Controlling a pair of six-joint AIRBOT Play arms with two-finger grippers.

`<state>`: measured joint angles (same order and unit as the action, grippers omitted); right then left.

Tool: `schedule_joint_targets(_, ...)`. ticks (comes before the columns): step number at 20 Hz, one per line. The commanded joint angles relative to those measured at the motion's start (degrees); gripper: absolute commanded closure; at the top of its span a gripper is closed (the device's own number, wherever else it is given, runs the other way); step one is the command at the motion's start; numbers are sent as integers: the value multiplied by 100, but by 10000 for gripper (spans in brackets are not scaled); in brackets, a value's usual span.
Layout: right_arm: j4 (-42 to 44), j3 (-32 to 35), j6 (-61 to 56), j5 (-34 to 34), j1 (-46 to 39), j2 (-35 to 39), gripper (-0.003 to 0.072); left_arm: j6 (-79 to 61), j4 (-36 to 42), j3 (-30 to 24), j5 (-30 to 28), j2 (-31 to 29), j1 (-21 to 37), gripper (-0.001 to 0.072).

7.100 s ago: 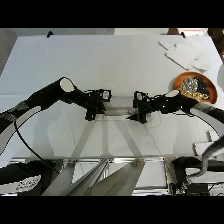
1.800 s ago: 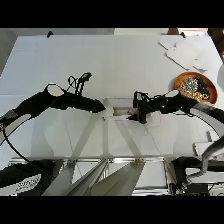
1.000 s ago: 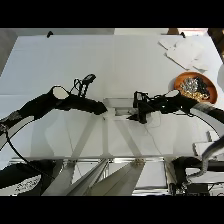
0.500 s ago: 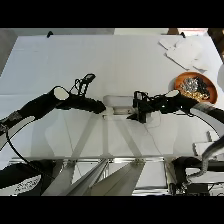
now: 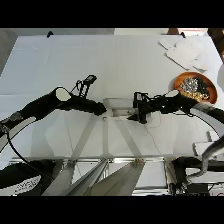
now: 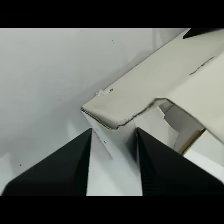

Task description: Fold the box and place the chain.

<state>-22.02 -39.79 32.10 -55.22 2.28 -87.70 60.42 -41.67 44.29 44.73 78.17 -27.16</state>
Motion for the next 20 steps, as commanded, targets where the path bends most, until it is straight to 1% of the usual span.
schedule_joint_targets(1,17,-2,-13,13,-2,2,249,52,-4,48,138,-9,-44,318)
schedule_joint_targets(4,17,-2,-13,13,-2,2,249,367,-232,138,249,-9,-50,318)
schedule_joint_targets(10,17,-2,-13,13,-2,2,249,1823,-1886,601,568,31,-385,320)
schedule_joint_targets(13,17,-2,-13,13,-2,2,249,2229,-2173,887,728,251,-616,327)
schedule_joint_targets(16,20,-2,-13,13,-2,2,249,2889,-2741,1145,1021,514,-846,338)
schedule_joint_targets(18,17,-2,-13,13,-2,2,249,3222,-3014,1241,1115,525,-903,338)
schedule_joint_targets(20,20,-2,-13,13,-2,2,249,3453,-3025,1370,1257,525,-901,338)
